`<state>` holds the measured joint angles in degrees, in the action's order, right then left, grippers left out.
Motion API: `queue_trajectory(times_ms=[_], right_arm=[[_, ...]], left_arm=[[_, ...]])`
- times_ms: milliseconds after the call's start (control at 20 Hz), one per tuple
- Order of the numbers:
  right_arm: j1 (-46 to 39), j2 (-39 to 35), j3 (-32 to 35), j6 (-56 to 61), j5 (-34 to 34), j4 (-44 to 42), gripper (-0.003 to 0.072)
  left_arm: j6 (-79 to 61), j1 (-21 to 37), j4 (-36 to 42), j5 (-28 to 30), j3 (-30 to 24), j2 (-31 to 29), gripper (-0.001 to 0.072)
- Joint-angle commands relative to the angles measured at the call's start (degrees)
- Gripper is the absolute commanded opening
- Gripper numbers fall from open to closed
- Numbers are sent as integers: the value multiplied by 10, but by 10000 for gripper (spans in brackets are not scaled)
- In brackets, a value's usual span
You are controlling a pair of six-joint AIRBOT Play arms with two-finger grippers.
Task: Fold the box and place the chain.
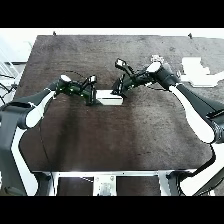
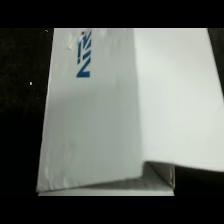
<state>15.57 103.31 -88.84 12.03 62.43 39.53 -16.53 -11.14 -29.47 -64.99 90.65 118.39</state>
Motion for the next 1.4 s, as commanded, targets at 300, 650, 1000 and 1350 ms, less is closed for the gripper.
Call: queue_trajectory(times_ms=[300,650,1000,1350], right_arm=[[1,1,4,-19,-17,-5,375],[5,1,4,-23,-27,-11,320],[11,1,5,-31,-28,-10,251],[11,1,26,-31,-29,-10,169]], left_arm=[[0,0,0,0,0,0,448],[0,0,0,0,0,0,447],[0,0,0,0,0,0,447],[0,0,0,0,0,0,448]])
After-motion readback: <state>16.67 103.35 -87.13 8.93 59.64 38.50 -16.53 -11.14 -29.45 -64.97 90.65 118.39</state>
